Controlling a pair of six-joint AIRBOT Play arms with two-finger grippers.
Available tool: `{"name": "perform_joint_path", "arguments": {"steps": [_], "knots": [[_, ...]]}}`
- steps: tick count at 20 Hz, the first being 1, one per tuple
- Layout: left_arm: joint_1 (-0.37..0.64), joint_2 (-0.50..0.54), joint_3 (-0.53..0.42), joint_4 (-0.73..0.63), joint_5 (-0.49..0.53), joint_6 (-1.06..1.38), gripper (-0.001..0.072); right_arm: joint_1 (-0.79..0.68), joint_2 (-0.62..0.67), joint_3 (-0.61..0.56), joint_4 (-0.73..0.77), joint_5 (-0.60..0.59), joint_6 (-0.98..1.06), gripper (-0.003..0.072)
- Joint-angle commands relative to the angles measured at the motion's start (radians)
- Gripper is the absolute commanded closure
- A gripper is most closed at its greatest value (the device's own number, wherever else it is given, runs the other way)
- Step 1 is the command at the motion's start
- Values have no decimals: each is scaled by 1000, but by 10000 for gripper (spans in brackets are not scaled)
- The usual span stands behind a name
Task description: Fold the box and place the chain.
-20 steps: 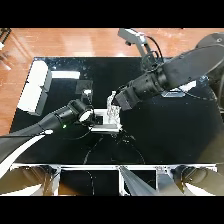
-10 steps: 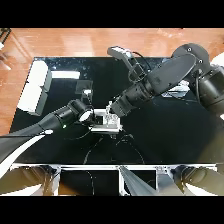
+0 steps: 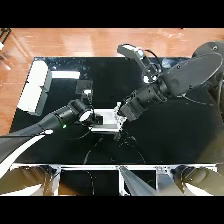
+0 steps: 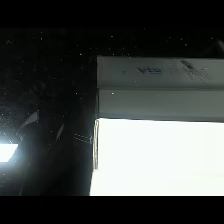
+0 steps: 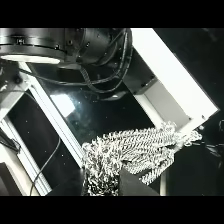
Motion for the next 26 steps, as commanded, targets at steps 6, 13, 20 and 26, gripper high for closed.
{"name": "perform_joint_path", "arguments": {"steps": [6, 13, 20, 26], "knots": [[0, 1, 1, -2, -1, 0, 692, 29, -77, -88, 19, 296, 22, 669], [0, 1, 1, -5, -1, 0, 692, 28, -122, -90, 5, 254, 16, 669], [0, 1, 1, -4, -3, 0, 692, 31, -122, -133, -7, 185, 11, 669], [0, 1, 1, -4, -4, 0, 692, 69, -149, -213, 1, 344, 15, 668]]}}
